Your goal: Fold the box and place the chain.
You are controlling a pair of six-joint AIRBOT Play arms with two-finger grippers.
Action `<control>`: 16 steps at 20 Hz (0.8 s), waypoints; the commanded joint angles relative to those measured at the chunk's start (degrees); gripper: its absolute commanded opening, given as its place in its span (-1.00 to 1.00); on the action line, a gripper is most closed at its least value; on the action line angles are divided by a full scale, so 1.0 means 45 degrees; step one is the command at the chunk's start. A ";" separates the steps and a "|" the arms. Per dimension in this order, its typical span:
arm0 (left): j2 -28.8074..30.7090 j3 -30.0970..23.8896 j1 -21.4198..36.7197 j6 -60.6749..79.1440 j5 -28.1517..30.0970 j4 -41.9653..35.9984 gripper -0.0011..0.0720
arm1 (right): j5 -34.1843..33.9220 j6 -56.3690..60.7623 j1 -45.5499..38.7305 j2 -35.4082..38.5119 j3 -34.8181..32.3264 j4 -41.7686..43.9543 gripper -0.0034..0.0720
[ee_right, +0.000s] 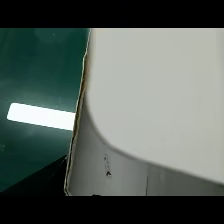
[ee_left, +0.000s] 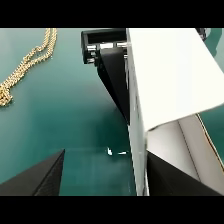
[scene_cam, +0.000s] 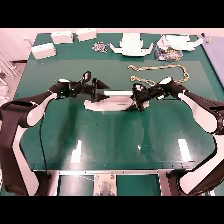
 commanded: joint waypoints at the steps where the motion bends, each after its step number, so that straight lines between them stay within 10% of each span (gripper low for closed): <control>1: 0.0010 0.0005 0.0131 0.0437 -0.0559 -0.0714 0.58 | -0.0029 0.0019 0.0000 0.0000 0.0005 0.0029 0.41; 12: 0.0845 0.0029 0.1710 0.0937 -0.3589 -0.1564 0.51 | -0.0034 0.0019 0.0000 0.0000 0.0005 0.0029 0.41; 16: 0.1263 0.0034 0.2331 0.0957 -0.4843 -0.0695 -0.91 | -0.0034 0.0019 0.0000 0.0000 0.0005 0.0029 0.41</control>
